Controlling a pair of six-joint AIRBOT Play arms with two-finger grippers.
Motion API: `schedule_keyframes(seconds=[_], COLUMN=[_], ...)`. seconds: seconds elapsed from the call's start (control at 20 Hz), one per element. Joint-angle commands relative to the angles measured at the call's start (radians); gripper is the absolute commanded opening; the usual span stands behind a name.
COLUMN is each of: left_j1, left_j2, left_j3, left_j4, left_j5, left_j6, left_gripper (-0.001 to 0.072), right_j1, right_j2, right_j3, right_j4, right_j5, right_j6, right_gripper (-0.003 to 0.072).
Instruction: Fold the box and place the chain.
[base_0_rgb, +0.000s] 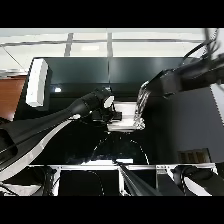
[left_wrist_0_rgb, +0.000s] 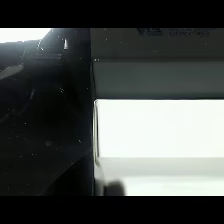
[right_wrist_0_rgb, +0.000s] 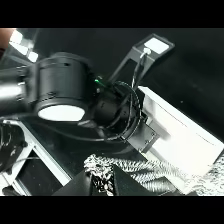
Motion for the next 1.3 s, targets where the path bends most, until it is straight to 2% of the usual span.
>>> schedule_keyframes(seconds=[0.0, 0.1, 0.25, 0.35, 0.4, 0.55, 0.7, 0.85, 0.9, 0.95, 1.1, 1.2, 1.25], left_j1=[0.0, 0.0, 0.0, 0.0, 0.0, 0.0, 0.0, 0.0, 0.0, 0.0, 0.0, 0.0, 0.0], left_j2=[0.0, 0.0, 0.0, 0.0, 0.0, 0.0, 0.0, 0.0, 0.0, 0.0, 0.0, 0.0, 0.0], left_j3=[0.001, 0.001, 0.001, 0.001, 0.001, 0.001, 0.001, 0.001, 0.001, 0.001, 0.001, 0.001, 0.001], left_j4=[0.0, 0.0, 0.0, 0.0, 0.0, 0.0, 0.0, 0.0, 0.0, 0.001, 0.0, 0.0, 0.0], left_j5=[0.001, 0.001, 0.001, 0.001, 0.001, 0.001, 0.002, 0.002, 0.003, 0.003, 0.001, 0.001, 0.001], left_j6=[0.0, 0.0, 0.0, 0.0, 0.0, 0.0, 0.0, 0.0, 0.0, 0.0, 0.0, 0.0, 0.0], left_gripper=[0.0024, 0.0024, 0.0024, 0.0024, 0.0024, 0.0024, 0.0024, 0.0024, 0.0024, 0.0024, 0.0024, 0.0024, 0.0024], right_j1=[0.04, 0.042, 0.076, 0.101, 0.097, -0.023, -0.182, -0.261, -0.255, -0.238, -0.141, -0.082, -0.079], right_j2=[0.0, -0.001, -0.003, -0.003, -0.002, 0.032, 0.151, 0.24, 0.235, 0.222, 0.158, 0.077, 0.028], right_j3=[-0.178, -0.286, -0.43, -0.476, -0.475, -0.44, -0.482, -0.667, -0.731, -0.793, -0.888, -0.895, -0.894], right_j4=[-0.005, -0.008, -0.002, -0.011, -0.025, -0.085, -0.253, -0.283, -0.253, -0.217, -0.195, -0.142, -0.036], right_j5=[-0.145, -0.19, -0.325, -0.377, -0.367, -0.227, -0.169, -0.319, -0.404, -0.5, -0.679, -0.689, -0.695], right_j6=[-0.002, 0.0, 0.019, 0.026, 0.026, -0.023, -0.105, -0.299, -0.367, -0.443, -0.757, -1.103, -1.242], right_gripper=[0.0015, 0.0015, 0.003, 0.04, 0.0397, 0.0396, 0.0396, 0.0402, 0.0578, 0.072, 0.0716, 0.071, 0.071])
